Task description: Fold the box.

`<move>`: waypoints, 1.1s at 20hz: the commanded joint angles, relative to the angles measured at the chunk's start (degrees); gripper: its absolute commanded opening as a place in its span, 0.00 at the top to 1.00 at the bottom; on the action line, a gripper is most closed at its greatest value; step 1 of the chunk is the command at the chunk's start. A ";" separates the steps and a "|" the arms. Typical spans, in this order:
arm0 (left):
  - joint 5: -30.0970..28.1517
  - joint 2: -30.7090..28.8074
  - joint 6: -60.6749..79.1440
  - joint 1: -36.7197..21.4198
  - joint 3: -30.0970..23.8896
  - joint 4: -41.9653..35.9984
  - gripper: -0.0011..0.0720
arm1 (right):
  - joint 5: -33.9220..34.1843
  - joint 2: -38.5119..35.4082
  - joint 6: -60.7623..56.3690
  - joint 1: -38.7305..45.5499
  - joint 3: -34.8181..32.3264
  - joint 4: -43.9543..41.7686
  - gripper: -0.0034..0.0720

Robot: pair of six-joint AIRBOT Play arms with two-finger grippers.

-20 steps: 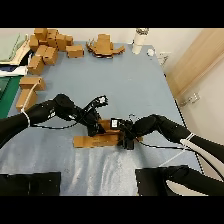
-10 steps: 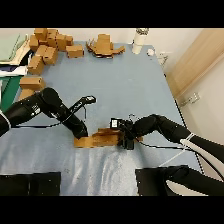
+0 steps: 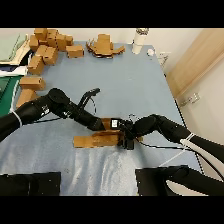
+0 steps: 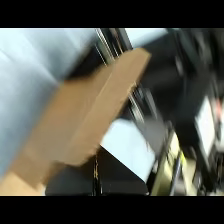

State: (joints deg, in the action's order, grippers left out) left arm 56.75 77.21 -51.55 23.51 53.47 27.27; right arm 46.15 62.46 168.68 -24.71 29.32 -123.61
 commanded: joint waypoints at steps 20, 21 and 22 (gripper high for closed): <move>-6.21 12.33 -4.39 -0.76 1.70 3.61 0.97 | -0.02 0.02 -0.02 -0.02 0.00 0.00 0.28; -6.03 12.33 -4.31 -0.74 1.99 3.61 0.97 | -0.02 0.02 -0.02 -0.02 0.00 0.02 0.28; -5.53 12.33 -3.10 -0.74 2.36 3.61 0.97 | -0.02 0.02 -0.02 -0.02 0.00 0.02 0.28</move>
